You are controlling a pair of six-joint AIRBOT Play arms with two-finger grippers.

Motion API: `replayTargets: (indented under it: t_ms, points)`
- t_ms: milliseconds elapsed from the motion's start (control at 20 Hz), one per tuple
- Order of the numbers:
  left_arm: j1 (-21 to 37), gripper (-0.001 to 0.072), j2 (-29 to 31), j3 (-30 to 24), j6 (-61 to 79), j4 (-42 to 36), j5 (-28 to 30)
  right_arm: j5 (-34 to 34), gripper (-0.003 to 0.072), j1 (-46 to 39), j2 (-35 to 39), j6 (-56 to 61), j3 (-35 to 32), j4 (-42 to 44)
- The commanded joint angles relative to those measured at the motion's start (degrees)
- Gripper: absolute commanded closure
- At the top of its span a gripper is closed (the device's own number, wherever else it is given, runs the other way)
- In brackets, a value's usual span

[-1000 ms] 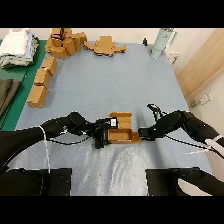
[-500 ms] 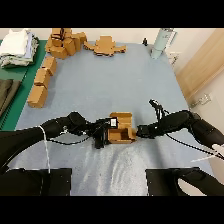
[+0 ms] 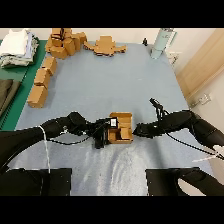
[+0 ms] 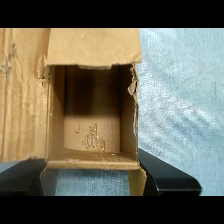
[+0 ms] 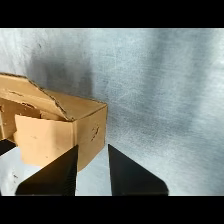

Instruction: Fold the box.

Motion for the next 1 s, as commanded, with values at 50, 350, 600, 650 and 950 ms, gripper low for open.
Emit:
replayTargets:
  t_ms: [50,350,600,650,950]
  points:
    - [0.04,0.0410,-0.02,0.00,0.02,0.02,0.02,1.18,0.0384,0.02,-0.04,0.00,0.04,1.20]
    - [0.07,0.0410,-0.02,0.00,0.02,0.02,0.02,1.49,0.0184,0.09,-0.15,0.02,0.04,1.77]
    - [0.04,0.0410,-0.02,0.00,0.02,0.02,0.02,2.95,0.0266,1.20,-2.10,0.00,0.07,1.64]
    - [0.07,0.0410,-0.02,0.00,0.02,0.02,0.02,3.82,0.0266,2.64,-2.10,0.02,0.09,1.60]
    - [0.04,0.0410,-0.02,0.00,0.02,0.02,0.02,5.01,0.0266,12.92,-5.01,14.84,4.72,-14.71]
